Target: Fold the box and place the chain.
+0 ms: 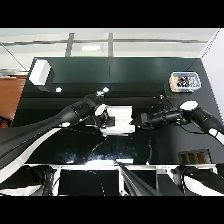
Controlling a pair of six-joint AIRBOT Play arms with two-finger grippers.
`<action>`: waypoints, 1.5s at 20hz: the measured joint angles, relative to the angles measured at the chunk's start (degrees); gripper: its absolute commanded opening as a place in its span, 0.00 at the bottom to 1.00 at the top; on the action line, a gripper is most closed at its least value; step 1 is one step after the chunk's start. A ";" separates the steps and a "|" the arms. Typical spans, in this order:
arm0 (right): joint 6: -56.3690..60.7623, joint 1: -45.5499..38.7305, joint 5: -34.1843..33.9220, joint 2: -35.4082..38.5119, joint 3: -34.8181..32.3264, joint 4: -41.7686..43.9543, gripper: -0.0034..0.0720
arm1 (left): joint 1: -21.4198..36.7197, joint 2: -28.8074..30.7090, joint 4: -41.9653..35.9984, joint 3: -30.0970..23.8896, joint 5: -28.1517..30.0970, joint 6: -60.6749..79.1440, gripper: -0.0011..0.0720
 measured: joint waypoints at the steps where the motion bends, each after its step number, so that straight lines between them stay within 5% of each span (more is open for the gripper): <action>1: 0.94 1.07 -0.74 0.00 0.48 -0.33 0.62 | 0.00 0.00 0.00 0.00 -0.02 0.02 0.05; 12: 15.89 11.08 -10.78 0.00 2.60 -9.81 0.62 | 0.00 0.00 0.00 0.00 -0.11 0.00 0.05; 19: 31.47 16.94 -14.36 0.00 7.56 -26.18 0.62 | 0.00 0.00 0.00 0.00 -0.09 0.00 0.05; 21: 37.44 19.43 -14.27 -0.07 9.92 -31.63 0.51 | 0.00 0.00 0.00 0.00 -0.09 0.02 0.05; 30: 57.96 29.03 -7.61 -4.31 18.75 -49.99 0.44 | 0.00 0.00 0.00 0.00 0.02 0.09 0.05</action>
